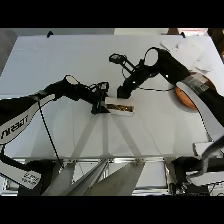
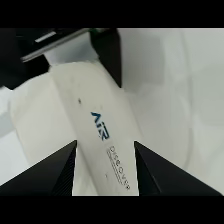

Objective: Fold the box and place the chain.

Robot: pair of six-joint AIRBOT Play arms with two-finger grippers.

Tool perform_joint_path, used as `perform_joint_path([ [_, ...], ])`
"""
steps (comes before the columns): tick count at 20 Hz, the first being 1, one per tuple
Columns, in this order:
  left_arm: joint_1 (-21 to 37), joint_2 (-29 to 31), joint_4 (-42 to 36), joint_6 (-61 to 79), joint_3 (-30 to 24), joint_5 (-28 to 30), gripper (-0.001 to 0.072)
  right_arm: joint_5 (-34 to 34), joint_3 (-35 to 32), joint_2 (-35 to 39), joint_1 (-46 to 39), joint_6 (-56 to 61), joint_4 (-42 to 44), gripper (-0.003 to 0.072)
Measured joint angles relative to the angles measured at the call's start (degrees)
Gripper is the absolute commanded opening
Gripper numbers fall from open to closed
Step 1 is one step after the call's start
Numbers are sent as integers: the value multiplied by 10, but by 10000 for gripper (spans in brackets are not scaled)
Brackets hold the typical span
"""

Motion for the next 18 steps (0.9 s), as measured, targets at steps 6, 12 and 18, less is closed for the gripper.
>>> perform_joint_path([
  [6, 0, 0, 0, 0, 0, 0, 209, -21, -15, -2, 37, -51, -1, 421],
  [12, 0, 0, 0, 0, 0, 0, 209, -80, -52, 5, 61, -84, -43, 455],
  [18, 0, 0, 0, -2, 0, 1, 209, -131, -59, 34, 70, -90, -82, 394],
])
